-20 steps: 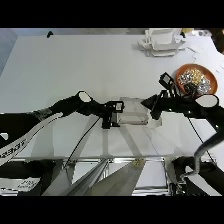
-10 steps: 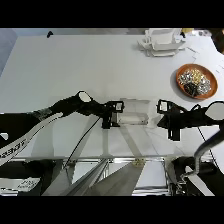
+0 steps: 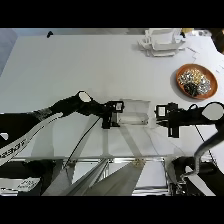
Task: Fold the box and place the chain.
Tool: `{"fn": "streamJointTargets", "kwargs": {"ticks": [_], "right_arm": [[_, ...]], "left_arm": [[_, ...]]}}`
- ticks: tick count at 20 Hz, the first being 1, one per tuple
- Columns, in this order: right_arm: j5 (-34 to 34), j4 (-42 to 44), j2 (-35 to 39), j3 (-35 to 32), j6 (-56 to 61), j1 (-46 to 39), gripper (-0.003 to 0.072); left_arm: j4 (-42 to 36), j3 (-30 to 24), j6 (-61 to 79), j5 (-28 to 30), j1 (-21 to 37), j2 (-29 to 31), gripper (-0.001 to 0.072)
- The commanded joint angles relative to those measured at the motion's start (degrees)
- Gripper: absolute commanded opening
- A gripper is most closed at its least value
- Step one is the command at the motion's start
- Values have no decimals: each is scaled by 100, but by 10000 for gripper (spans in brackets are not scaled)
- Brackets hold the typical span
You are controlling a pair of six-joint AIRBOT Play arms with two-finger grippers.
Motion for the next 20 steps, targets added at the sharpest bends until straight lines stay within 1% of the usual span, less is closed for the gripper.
{"fn": "streamJointTargets", "kwargs": {"ticks": [1,2,6,11,17,18,19,20], "right_arm": [[-741,1036,-188,-284,-990,4,193],[-837,1078,-278,-323,-1115,4,192],[-1204,734,-629,-332,-1235,4,193],[-1169,516,-859,-332,-1235,4,192],[-1169,1268,-1191,-334,-1436,4,176],[-1172,1360,-1193,-334,-1517,4,149],[-1172,1399,-1193,-334,-1541,4,100],[-1172,1399,-1200,-334,-1541,4,86]], "left_arm": [[2,0,0,2,4,0,30],[0,0,0,2,4,0,30],[0,0,0,2,4,0,30],[0,0,0,2,4,0,30],[2,0,0,2,4,0,30],[0,0,0,2,4,0,30],[0,0,0,2,4,0,30],[0,0,0,2,4,0,30]]}}
